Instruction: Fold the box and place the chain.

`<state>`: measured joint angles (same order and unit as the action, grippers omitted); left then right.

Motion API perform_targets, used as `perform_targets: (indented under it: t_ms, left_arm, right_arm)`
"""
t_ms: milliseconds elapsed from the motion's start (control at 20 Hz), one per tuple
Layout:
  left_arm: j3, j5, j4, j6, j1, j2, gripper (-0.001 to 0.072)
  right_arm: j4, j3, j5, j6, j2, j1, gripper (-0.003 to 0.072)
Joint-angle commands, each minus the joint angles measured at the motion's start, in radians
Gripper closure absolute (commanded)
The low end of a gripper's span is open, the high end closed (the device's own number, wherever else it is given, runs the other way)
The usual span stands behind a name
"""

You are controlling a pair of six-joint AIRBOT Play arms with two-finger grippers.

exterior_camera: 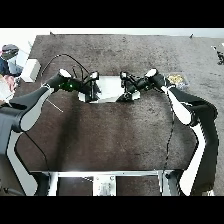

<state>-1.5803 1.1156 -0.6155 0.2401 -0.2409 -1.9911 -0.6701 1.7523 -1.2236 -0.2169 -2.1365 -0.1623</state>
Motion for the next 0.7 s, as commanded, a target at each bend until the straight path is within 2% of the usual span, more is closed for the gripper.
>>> perform_targets:
  t_ms: [0,100,200,250,350,400,450,550,650]
  left_arm:
    - [0.000,-0.001,0.003,0.003,0.000,-0.001,0.0140]
    - [0.000,-0.003,0.001,-0.001,0.004,0.000,0.0155]
    - [0.000,-0.004,-0.013,-0.004,0.015,0.000,0.0403]
    - [0.000,0.000,-0.013,-0.005,0.027,0.001,0.0497]
    - [-0.005,0.027,-0.004,-0.009,0.052,0.003,0.0506]
    - [-0.012,0.048,-0.001,-0.032,0.060,0.003,0.0582]
    - [-0.024,0.085,-0.003,-0.053,0.068,0.004,0.0696]
    - [-0.059,0.145,-0.005,-0.106,0.076,0.004,0.0697]
    - [-0.094,0.154,-0.040,-0.232,0.077,0.004,0.0699]
  right_arm:
    - [0.001,0.000,0.000,0.001,-0.001,-0.001,0.0274]
    - [0.001,0.000,0.000,0.001,-0.001,-0.001,0.0273]
    - [0.000,0.000,0.000,0.001,-0.001,-0.001,0.0273]
    - [0.001,0.000,0.000,0.001,-0.001,-0.001,0.0273]
    - [0.000,0.000,0.000,0.001,-0.001,-0.001,0.0274]
    - [0.001,0.000,0.000,0.001,-0.001,-0.001,0.0274]
    - [0.000,0.000,0.000,0.001,-0.001,-0.001,0.0273]
    - [0.000,0.000,0.000,0.001,-0.001,-0.001,0.0274]
    - [0.001,0.000,0.000,0.001,-0.001,-0.001,0.0273]
